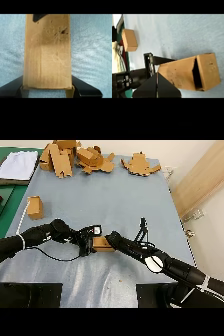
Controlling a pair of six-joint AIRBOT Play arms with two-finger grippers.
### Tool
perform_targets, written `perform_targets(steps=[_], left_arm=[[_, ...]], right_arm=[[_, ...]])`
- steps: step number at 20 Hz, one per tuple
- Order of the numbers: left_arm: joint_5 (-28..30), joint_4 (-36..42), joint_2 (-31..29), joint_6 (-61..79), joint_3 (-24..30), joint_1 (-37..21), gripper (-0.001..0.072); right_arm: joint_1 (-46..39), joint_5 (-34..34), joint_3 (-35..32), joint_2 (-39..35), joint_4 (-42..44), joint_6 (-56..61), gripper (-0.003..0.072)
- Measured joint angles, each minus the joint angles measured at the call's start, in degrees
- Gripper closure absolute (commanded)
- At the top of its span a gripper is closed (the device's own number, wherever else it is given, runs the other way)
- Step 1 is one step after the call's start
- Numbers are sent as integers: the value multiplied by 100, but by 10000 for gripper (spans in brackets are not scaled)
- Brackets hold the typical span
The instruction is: Fold the box.
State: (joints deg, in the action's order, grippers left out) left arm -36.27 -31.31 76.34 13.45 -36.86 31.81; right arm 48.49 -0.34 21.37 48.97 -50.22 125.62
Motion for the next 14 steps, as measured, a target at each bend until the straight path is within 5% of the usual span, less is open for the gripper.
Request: perform_targets(steps=[14], left_arm=[[15, 0, 0, 0, 0, 0, 253]], right_arm=[[535, -328, -74, 772, 155, 319, 685]])
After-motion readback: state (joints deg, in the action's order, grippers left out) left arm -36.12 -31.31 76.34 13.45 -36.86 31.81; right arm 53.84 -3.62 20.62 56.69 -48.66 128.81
